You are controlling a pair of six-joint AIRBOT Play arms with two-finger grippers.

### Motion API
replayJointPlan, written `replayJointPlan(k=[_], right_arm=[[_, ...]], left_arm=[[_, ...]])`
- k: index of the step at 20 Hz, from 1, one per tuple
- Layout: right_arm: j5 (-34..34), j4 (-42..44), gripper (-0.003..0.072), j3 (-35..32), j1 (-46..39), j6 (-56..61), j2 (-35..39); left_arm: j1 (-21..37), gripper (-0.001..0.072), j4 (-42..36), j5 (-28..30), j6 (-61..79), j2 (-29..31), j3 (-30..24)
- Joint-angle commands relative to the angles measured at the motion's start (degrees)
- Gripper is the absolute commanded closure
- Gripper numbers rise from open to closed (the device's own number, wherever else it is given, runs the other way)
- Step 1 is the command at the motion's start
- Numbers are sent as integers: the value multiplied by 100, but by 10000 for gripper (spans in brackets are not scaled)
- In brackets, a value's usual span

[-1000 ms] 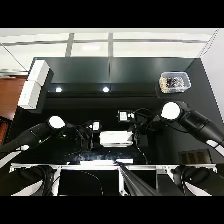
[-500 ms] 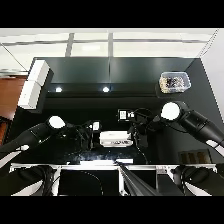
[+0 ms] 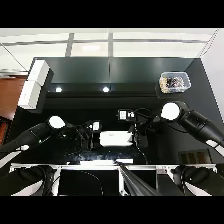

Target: Fold the box and place the chain.

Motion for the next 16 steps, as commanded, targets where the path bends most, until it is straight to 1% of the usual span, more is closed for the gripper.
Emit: replayJointPlan(k=[1,2,10,16], right_arm=[[-31,15,289,4,4,24,0],[-31,15,379,4,4,63,0],[-20,-26,380,-2,44,144,-2],[-17,-46,378,-170,81,164,-2]], left_arm=[[-4,431,0,0,0,-4,2],[-4,431,0,0,0,-4,2],[-4,431,0,0,0,-4,2],[-4,431,0,0,0,-4,2]])
